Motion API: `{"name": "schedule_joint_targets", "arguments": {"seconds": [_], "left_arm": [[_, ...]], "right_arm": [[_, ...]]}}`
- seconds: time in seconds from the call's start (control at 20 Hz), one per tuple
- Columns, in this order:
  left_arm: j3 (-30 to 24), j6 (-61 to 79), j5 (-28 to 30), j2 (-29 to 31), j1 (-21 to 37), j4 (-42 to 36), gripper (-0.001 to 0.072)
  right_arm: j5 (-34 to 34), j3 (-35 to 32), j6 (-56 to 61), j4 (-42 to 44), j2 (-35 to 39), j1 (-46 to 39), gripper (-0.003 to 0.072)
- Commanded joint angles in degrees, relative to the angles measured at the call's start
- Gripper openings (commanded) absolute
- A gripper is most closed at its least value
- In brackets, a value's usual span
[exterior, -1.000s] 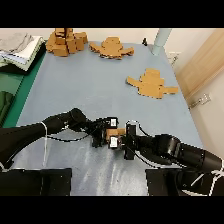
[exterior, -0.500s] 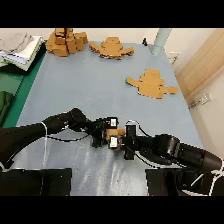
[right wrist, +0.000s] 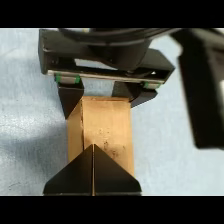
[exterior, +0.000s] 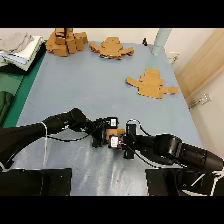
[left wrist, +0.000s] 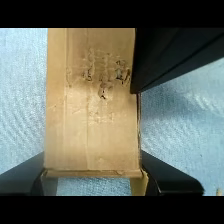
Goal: Fold the box.
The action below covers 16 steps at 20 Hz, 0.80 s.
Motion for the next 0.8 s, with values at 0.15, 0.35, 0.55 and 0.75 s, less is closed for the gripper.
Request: {"name": "schedule_joint_targets", "arguments": {"seconds": [0.15,0.35,0.55,0.75], "left_arm": [[0.07,0.02,0.02,-0.02,0.02,0.00,0.0520],[0.07,0.02,0.04,-0.02,0.02,0.00,0.0520],[0.07,0.02,0.02,-0.02,0.02,0.00,0.0520],[0.07,0.02,0.02,-0.02,0.02,0.00,0.0520]], "right_arm": [[0.13,0.02,0.02,-0.02,-2.27,0.02,0.0005],[0.07,0.15,0.24,-0.02,-0.07,0.04,0.0006],[-7.93,1.92,8.68,-3.67,6.34,-0.68,0.0006],[-12.90,1.95,23.61,-10.38,11.04,-4.96,0.0006]]}}
